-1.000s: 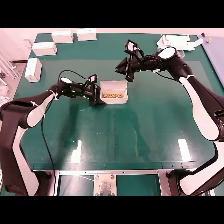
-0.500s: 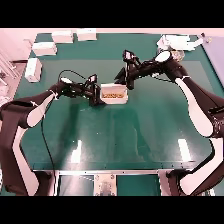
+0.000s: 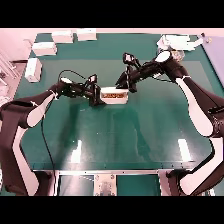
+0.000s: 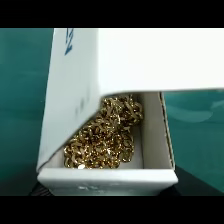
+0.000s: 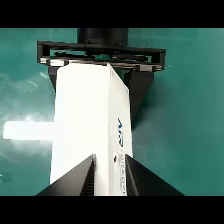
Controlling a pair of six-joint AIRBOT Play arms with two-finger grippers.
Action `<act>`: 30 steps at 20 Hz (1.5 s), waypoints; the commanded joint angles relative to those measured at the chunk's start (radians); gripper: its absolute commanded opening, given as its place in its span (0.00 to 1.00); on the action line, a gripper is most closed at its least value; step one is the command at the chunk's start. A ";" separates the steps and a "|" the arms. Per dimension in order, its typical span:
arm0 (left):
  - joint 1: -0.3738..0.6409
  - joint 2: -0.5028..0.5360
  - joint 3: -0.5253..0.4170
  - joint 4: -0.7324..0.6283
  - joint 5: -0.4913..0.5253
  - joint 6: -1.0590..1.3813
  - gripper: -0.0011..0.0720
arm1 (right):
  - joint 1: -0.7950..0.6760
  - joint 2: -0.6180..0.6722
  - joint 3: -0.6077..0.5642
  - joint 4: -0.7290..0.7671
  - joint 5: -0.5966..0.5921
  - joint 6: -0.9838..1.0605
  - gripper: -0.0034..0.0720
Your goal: Fold the box and place the chain.
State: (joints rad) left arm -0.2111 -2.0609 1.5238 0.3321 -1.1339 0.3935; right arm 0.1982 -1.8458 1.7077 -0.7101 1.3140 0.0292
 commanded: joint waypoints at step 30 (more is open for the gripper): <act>0.001 0.001 0.001 0.000 0.000 0.000 0.63 | 0.014 -0.001 -0.041 -0.005 -0.027 0.103 0.31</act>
State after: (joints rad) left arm -0.2100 -2.0609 1.5238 0.3317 -1.1324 0.3927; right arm 0.2085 -1.8473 1.6684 -0.7177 1.2747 0.1314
